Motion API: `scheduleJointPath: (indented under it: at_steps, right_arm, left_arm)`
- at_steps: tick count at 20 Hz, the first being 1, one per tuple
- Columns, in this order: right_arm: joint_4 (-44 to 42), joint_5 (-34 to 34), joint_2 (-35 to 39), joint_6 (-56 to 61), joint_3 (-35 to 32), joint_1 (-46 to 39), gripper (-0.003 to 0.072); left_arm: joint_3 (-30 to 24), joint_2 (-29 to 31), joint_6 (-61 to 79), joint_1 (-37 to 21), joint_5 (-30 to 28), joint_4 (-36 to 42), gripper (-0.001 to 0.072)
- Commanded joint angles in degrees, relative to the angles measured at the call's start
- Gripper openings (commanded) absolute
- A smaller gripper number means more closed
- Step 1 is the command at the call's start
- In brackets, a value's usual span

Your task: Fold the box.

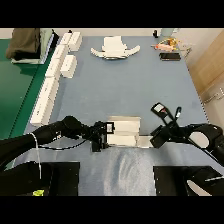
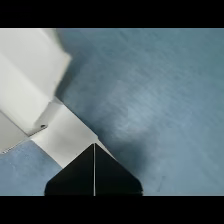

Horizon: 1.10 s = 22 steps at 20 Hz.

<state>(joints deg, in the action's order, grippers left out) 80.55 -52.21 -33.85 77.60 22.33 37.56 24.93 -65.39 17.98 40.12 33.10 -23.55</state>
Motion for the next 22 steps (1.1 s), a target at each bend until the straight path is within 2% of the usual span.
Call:
scheduleJointPath:
  at_steps: [1, 3, 6, 9, 11, 13, 17, 22]
  right_arm:
    - [21.7, -17.2, 1.9, 42.4, 5.0, -1.6, 0.0002]
    - [20.4, -21.1, 1.6, 49.1, 4.4, -4.5, 0.0002]
    - [9.9, -18.1, -0.7, 46.6, 0.7, -7.9, 0.0002]
    - [-3.3, -9.6, -4.5, 38.1, -2.9, -8.2, 0.0001]
    - [-10.9, -4.2, -6.3, 31.7, -3.1, -8.2, 0.0001]
    - [-16.2, -2.1, -6.4, 27.0, -3.0, -8.2, 0.0001]
    - [-22.5, -2.6, -6.4, 21.1, -3.0, -8.2, 0.0002]
    - [-23.8, -2.7, -6.4, 19.3, -1.9, -8.2, 0.0002]
  left_arm:
    - [0.0, 0.0, 0.0, 0.0, 0.0, 0.0, 0.0594]
    - [0.0, 0.0, 0.0, 0.0, 0.0, 0.0, 0.0594]
    - [0.0, 0.0, 0.0, 0.0, 0.0, 0.0, 0.0595]
    - [0.0, 0.0, 0.0, 0.0, 0.0, 0.0, 0.0595]
    - [0.0, 0.0, 0.0, 0.0, 0.0, 0.0, 0.0594]
    - [0.0, 0.0, 0.0, 0.0, 0.0, 0.0, 0.0594]
    - [0.0, 0.0, 0.0, 0.0, 0.0, 0.0, 0.0594]
    - [0.0, 0.0, 0.0, 0.0, 0.0, 0.0, 0.0595]
